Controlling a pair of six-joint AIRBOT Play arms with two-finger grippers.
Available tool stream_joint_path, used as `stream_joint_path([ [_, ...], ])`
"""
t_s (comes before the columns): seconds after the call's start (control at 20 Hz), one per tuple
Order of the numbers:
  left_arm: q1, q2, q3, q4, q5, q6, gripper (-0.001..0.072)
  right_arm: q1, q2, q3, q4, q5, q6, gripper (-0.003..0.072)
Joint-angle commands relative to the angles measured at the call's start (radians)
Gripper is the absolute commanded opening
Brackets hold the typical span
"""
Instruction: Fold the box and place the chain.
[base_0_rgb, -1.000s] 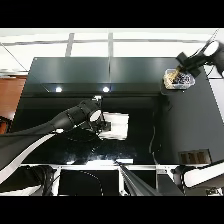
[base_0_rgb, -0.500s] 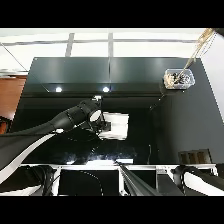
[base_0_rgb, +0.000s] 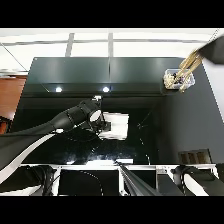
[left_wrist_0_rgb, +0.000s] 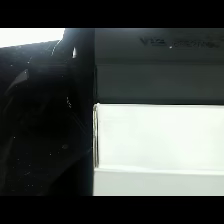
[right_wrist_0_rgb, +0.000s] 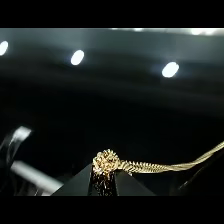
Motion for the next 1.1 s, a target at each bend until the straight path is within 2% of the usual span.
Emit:
stream_joint_path([
  [0.0, 0.001, -0.001, 0.001, 0.0, 0.004, 0.0, 0.0031, 0.158, 0.064, -0.245, 0.102, 0.017, -0.007, 0.0012],
  [0.15, 0.001, -0.001, 0.001, 0.0, 0.005, 0.0, 0.0031, 0.326, 0.062, -0.463, 0.169, -0.15, 0.026, 0.0011],
  [0.25, 0.001, -0.001, 0.001, 0.0, 0.002, 0.0, 0.0031, 0.413, 0.053, -0.555, 0.206, -0.254, 0.045, 0.0012],
  [0.4, 0.001, -0.001, 0.001, 0.0, 0.002, 0.0, 0.0031, 0.507, 0.022, -0.604, 0.237, -0.311, 0.072, 0.0012],
  [0.6, 0.001, -0.001, 0.001, 0.0, 0.003, 0.0, 0.0031, 0.611, -0.019, -0.623, 0.234, -0.495, 0.101, 0.0012],
  [0.85, 0.001, -0.001, 0.001, 0.0, 0.003, 0.0, 0.0031, 0.62, -0.091, -0.629, 0.198, -0.512, 0.108, 0.0013],
  [1.05, 0.001, -0.001, 0.001, 0.0, 0.003, 0.0, 0.0031, 0.616, -0.091, -0.632, 0.046, -0.475, 0.184, 0.0013],
])
